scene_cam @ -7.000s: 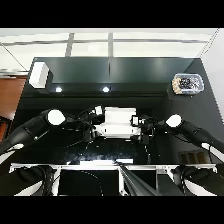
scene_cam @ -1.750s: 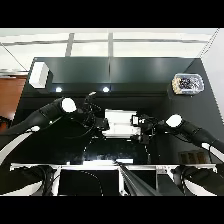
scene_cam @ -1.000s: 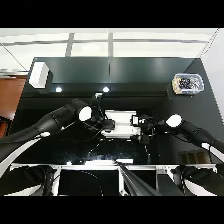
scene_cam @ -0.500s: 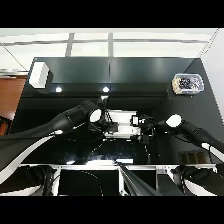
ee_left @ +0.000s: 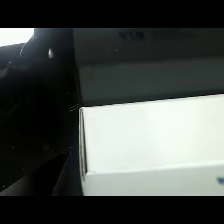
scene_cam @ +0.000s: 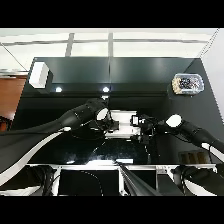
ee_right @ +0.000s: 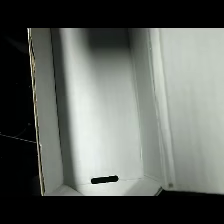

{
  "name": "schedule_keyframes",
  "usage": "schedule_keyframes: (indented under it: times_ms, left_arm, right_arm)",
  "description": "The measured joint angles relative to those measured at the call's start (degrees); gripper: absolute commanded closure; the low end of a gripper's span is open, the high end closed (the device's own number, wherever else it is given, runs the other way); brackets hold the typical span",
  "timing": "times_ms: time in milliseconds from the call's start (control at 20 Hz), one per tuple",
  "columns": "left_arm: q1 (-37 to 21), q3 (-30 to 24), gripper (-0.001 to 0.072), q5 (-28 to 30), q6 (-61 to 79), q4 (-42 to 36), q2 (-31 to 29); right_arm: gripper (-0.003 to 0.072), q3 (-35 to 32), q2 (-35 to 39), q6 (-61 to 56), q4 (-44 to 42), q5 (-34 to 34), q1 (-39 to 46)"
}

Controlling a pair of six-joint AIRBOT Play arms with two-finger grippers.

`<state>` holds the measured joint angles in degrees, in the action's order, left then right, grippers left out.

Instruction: Fold the box and place the chain.

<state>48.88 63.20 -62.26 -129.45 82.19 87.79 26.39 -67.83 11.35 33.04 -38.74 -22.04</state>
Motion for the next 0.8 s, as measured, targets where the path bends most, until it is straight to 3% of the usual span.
schedule_keyframes:
  times_ms: [350,400,500,550,650,800]
  left_arm:
    - [1.27,4.57,0.0323,-4.74,-2.19,2.64,3.37]
    - [1.40,4.92,0.0399,-4.90,-2.51,3.08,3.52]
    - [1.55,5.33,0.0434,-5.66,-2.80,3.56,3.67]
    - [1.62,5.44,0.0546,-5.73,-2.95,3.72,3.72]
    - [1.64,5.57,0.0679,-6.27,-3.43,4.13,3.78]
    - [1.70,5.73,0.0658,-5.84,-3.78,4.35,3.80]
  right_arm:
    - [0.0482,0.00,0.00,-0.02,0.00,0.00,0.00]
    - [0.0482,0.00,0.00,-0.02,0.00,0.00,0.00]
    - [0.0483,0.00,0.00,-0.02,0.00,0.00,0.00]
    - [0.0483,0.00,0.00,-0.02,0.00,0.00,0.00]
    - [0.0483,0.00,0.00,-0.04,0.00,0.00,0.00]
    - [0.0482,0.00,0.00,-0.04,0.00,-0.02,0.00]
